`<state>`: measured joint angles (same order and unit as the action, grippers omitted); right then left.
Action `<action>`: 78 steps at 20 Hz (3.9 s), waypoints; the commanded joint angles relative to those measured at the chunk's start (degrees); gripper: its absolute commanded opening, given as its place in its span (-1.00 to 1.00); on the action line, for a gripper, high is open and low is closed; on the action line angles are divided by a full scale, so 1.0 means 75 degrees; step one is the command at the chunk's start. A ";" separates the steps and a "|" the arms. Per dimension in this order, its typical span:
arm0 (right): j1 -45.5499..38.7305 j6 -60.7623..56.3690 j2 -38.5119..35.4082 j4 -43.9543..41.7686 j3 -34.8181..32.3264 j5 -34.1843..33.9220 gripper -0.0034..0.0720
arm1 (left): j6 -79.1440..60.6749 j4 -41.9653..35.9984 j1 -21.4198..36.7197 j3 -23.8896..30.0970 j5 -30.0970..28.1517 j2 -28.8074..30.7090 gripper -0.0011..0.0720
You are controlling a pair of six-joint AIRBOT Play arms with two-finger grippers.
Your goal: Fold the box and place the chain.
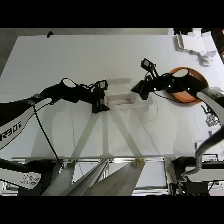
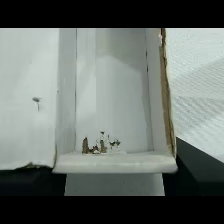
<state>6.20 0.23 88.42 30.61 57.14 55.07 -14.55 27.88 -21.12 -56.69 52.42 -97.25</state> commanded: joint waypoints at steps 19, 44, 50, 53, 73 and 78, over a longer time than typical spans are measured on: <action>0.0807 0.2643 -0.0090 0.1259 -0.0318 0.0714 0.01 | 0.0003 0.0000 -0.0006 0.0003 0.0009 -0.0006 -0.09; 0.0411 0.1664 -0.0434 0.1807 -0.0411 -0.0073 0.19 | 0.0003 0.0000 -0.0006 0.0003 0.0012 -0.0006 -0.09; 0.0755 0.2267 -0.0023 0.0994 -0.0411 -0.0093 -0.12 | 0.0003 0.0000 -0.0006 0.0003 0.0009 -0.0006 -0.09; 0.0769 0.2267 0.0020 0.0935 -0.0408 -0.0134 -0.30 | 0.0003 0.0000 -0.0006 0.0003 0.0009 -0.0006 -0.09; -0.2381 -0.4036 -0.2404 0.1632 -0.1530 0.0370 -0.88 | 0.0003 0.0000 -0.0006 0.0003 0.0009 -0.0006 -0.09; -0.2833 -0.6266 -0.2171 0.3162 -0.1536 0.0402 -0.89 | 0.0003 0.0000 -0.0006 0.0003 0.0012 -0.0006 -0.09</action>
<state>-13.02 -34.79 71.57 48.56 45.67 57.93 -14.50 27.86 -21.12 -56.69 52.53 -97.25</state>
